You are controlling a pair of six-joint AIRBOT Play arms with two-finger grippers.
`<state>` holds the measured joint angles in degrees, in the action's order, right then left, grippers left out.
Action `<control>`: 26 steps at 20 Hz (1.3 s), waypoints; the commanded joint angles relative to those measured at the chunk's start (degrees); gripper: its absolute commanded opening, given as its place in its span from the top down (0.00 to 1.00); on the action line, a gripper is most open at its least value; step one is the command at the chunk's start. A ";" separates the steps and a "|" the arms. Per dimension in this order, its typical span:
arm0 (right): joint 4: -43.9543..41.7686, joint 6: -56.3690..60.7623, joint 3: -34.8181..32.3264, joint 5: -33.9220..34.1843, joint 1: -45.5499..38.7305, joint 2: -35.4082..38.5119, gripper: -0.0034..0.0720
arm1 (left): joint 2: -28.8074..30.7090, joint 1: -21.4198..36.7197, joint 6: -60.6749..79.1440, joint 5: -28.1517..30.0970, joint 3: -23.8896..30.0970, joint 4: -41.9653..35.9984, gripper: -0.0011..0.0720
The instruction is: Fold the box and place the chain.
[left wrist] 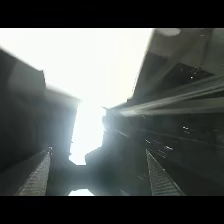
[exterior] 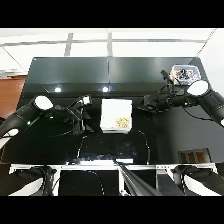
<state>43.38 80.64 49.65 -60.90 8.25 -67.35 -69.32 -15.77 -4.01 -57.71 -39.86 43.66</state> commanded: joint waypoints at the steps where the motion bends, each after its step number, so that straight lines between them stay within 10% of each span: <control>1: 0.02 0.59 -0.02 0.15 0.07 0.00 0.51 | -4.76 2.23 17.31 -1.03 -1.22 -7.69 0.01; 26: 0.20 0.57 -0.02 0.17 0.07 0.00 0.51 | -13.84 -4.09 15.61 2.29 -5.18 -8.33 0.01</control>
<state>43.55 81.23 49.65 -60.75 8.25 -67.35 -83.09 -19.42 11.64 -55.61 -44.97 35.94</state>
